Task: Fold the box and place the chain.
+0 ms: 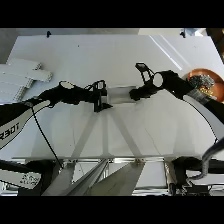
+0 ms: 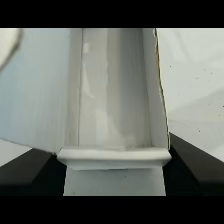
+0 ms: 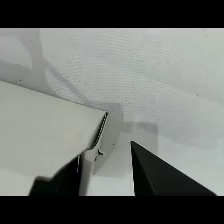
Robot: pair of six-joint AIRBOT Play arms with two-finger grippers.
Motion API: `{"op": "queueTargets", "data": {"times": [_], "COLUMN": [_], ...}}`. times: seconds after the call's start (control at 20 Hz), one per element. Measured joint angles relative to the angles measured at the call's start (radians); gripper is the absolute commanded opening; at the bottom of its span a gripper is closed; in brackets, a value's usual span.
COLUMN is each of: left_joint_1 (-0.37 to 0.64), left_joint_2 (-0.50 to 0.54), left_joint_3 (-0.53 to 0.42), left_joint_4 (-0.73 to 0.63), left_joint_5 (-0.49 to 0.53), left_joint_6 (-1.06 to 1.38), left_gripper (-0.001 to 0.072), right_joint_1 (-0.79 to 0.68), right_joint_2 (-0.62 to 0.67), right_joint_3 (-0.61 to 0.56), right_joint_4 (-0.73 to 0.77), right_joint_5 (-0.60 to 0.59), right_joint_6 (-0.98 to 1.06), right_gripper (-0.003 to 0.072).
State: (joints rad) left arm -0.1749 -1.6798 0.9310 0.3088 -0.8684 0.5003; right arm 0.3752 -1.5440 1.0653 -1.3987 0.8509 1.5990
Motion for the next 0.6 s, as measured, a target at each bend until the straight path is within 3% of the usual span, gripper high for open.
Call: {"op": "queueTargets", "data": {"times": [0.15,0.3,0.35,0.6], "left_joint_1": [0.000,0.000,0.000,0.001], "left_joint_2": [0.000,0.000,0.000,0.000], "left_joint_3": [0.000,0.000,0.000,0.000], "left_joint_4": [0.003,0.003,0.003,-0.001], "left_joint_5": [-0.001,-0.001,-0.001,-0.001], "left_joint_6": [0.000,0.000,0.000,-0.001], "left_gripper": [0.0394,0.0394,0.0394,0.0394], "right_joint_1": [0.034,0.072,0.085,0.142], "right_joint_2": [0.001,0.001,0.001,0.002], "right_joint_3": [-0.001,0.000,0.000,0.000], "right_joint_4": [-0.023,-0.054,-0.072,-0.163], "right_joint_5": [-0.003,-0.011,-0.013,-0.016], "right_joint_6": [0.066,0.173,0.213,0.385], "right_gripper": [0.0263,0.0178,0.0028,0.0019]}}
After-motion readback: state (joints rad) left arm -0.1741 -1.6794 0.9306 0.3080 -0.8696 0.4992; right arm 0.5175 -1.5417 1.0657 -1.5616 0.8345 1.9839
